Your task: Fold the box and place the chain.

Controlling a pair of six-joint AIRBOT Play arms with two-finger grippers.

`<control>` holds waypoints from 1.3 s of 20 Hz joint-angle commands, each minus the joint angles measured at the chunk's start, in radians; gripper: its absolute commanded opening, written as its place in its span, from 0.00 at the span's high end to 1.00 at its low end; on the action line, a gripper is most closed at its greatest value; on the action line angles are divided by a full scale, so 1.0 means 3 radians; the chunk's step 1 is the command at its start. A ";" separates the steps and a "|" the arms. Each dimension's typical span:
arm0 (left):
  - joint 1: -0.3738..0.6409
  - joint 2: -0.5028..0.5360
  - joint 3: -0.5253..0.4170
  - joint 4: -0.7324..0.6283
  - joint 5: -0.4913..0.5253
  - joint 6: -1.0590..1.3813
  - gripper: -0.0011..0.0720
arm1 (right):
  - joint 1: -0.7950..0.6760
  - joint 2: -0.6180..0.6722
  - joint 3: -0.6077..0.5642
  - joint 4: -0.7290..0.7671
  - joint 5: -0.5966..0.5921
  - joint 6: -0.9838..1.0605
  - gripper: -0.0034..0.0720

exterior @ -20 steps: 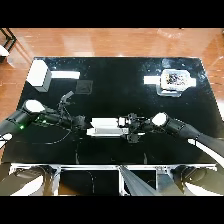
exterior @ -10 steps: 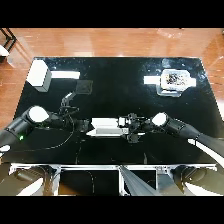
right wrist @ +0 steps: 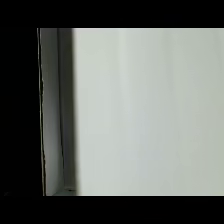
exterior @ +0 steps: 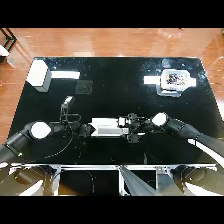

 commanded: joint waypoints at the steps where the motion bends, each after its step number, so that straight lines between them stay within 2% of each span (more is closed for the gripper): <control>1: -0.0252 0.0033 -0.0025 0.0278 0.0254 -0.0336 0.22 | 0.0004 -0.0001 0.0001 0.0001 0.0000 0.0001 0.34; 13: -0.0299 0.0033 -0.0025 0.0318 0.0310 -0.0596 0.22 | 0.0004 -0.0001 0.0001 0.0001 0.0000 0.0001 0.34; 18: -0.0484 0.0031 -0.0025 0.0322 0.0470 -0.0660 0.22 | 0.0004 -0.0001 0.0001 0.0001 0.0000 0.0001 0.34; 21: -0.0580 0.0031 -0.0025 0.0413 0.0587 -0.0694 0.22 | 0.0004 -0.0001 0.0001 0.0001 0.0000 0.0001 0.34; 26: -0.0587 0.0022 -0.0025 0.0586 0.0584 -0.0837 0.22 | 0.0004 -0.0001 0.0001 0.0001 0.0000 0.0001 0.34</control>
